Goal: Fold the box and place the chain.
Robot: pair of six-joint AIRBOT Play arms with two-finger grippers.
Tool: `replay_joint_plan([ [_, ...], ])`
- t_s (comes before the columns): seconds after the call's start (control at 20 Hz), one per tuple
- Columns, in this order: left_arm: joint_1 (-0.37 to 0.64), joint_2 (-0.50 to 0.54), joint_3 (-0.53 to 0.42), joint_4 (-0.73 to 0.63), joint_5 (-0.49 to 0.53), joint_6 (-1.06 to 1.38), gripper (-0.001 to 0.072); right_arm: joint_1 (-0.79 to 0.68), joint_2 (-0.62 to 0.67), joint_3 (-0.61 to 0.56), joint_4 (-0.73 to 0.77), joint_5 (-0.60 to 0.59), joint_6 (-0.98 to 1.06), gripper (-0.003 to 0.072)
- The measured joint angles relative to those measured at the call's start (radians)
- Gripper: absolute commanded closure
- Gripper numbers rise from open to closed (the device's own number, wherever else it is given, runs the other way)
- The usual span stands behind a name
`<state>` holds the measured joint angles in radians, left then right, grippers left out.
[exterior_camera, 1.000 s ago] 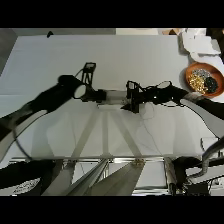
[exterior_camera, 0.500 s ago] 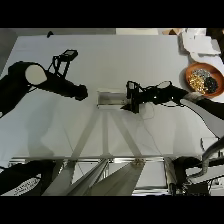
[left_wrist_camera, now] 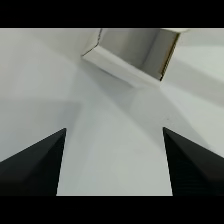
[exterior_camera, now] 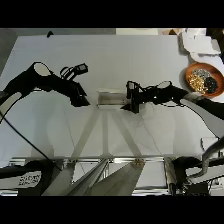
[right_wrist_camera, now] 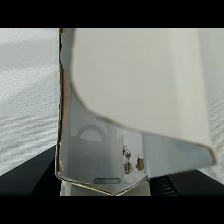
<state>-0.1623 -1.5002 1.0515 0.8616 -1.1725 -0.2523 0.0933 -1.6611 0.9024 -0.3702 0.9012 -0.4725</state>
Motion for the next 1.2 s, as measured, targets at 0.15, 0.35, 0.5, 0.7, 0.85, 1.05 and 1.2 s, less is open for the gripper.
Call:
replay_joint_plan([
  [0.15,0.039,-0.068,0.000,-0.116,0.000,0.335,0.0008,0.000,0.000,0.000,0.000,0.000,0.000,0.0323],
  [0.35,0.056,-0.135,0.000,-0.224,0.007,0.629,0.0007,0.000,0.000,0.000,0.000,0.000,0.000,0.0323],
  [0.5,0.056,-0.172,0.000,-0.301,-0.002,0.723,0.0007,0.000,0.000,0.000,0.000,0.000,0.000,0.0323],
  [0.7,0.039,-0.204,0.000,-0.343,-0.011,0.769,0.0007,0.000,0.000,0.000,0.000,0.000,0.000,0.0323],
  [0.85,0.024,-0.214,0.000,-0.349,-0.013,0.781,0.0007,0.000,0.000,0.000,0.000,0.000,0.000,0.0323],
  [1.05,0.006,-0.218,0.000,-0.351,-0.017,0.787,0.0008,0.000,0.000,0.000,0.000,0.001,-0.001,0.0323],
  [1.2,-0.007,-0.224,0.000,-0.352,-0.018,0.787,0.0008,0.000,0.000,0.000,0.000,0.000,-0.001,0.0323],
])
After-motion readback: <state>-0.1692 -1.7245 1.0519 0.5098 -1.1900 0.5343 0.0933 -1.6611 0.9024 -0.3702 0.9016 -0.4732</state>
